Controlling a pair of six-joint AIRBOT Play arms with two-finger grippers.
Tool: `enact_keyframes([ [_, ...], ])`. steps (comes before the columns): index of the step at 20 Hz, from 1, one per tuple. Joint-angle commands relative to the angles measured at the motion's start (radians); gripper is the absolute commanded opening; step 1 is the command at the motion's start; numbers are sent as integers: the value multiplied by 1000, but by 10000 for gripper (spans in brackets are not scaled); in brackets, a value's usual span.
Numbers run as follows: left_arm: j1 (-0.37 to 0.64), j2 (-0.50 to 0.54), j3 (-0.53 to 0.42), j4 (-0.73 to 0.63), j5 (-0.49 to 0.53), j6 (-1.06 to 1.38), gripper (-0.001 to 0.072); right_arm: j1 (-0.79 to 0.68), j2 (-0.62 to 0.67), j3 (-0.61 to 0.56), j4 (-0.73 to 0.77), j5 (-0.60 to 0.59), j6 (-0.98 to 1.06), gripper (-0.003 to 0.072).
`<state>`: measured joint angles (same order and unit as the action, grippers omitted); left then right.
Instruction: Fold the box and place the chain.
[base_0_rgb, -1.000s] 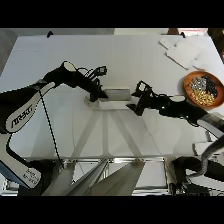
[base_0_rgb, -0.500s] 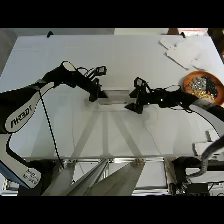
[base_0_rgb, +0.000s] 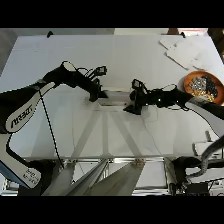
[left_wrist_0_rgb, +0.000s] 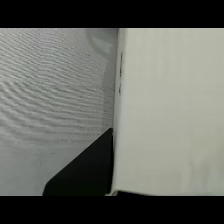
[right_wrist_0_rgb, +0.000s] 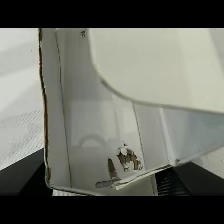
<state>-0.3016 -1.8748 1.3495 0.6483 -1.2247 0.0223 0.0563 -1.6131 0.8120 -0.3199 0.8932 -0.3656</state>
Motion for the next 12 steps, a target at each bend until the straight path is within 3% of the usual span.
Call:
enact_keyframes([
  [1, 1, 0, 0, 3, 1, -1, 9, 7, -2, 3, -23, 13, 1, 618],
  [12, 1, 0, 0, 3, 1, -1, 9, 7, -3, 6, -47, 11, 2, 618],
])
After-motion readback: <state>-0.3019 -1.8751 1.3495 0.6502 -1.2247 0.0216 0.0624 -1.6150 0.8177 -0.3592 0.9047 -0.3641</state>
